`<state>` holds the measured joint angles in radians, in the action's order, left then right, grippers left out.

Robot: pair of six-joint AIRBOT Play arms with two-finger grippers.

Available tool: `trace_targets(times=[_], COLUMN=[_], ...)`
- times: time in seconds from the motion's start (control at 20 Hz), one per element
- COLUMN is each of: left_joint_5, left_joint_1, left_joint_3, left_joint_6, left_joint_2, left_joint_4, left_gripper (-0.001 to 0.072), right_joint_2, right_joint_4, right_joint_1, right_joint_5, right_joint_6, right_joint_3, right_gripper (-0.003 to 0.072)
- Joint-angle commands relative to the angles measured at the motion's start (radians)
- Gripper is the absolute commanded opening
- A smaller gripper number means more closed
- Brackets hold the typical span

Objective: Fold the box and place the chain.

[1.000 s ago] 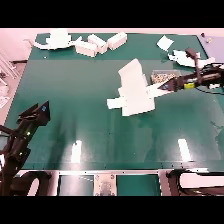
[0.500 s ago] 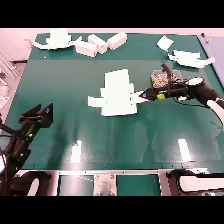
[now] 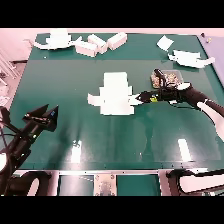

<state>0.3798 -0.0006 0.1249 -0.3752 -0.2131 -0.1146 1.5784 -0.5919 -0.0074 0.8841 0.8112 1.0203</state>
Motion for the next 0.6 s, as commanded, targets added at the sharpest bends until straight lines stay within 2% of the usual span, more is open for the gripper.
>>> trace_targets(times=[0.0, 0.3, 0.55], left_joint_5=[0.054, 0.180, 0.188], left_joint_1=[-0.001, 0.000, 0.000], left_joint_3=[0.083, 0.340, 0.549], left_joint_6=[0.019, 0.215, 0.314], left_joint_2=[-0.108, -0.527, -0.790], left_joint_4=[-0.107, -0.137, -0.172], left_gripper=[0.0525, 0.0525, 0.0525], right_joint_2=[0.018, 0.018, 0.018], right_joint_4=[-0.011, -0.017, -0.021], right_joint_1=[0.003, 0.003, 0.004], right_joint_5=[-0.024, -0.024, -0.024], right_joint_6=[-0.004, -0.011, -0.027], right_joint_3=[-0.002, -0.001, -0.001], right_gripper=[0.0006, 0.0006, 0.0007])
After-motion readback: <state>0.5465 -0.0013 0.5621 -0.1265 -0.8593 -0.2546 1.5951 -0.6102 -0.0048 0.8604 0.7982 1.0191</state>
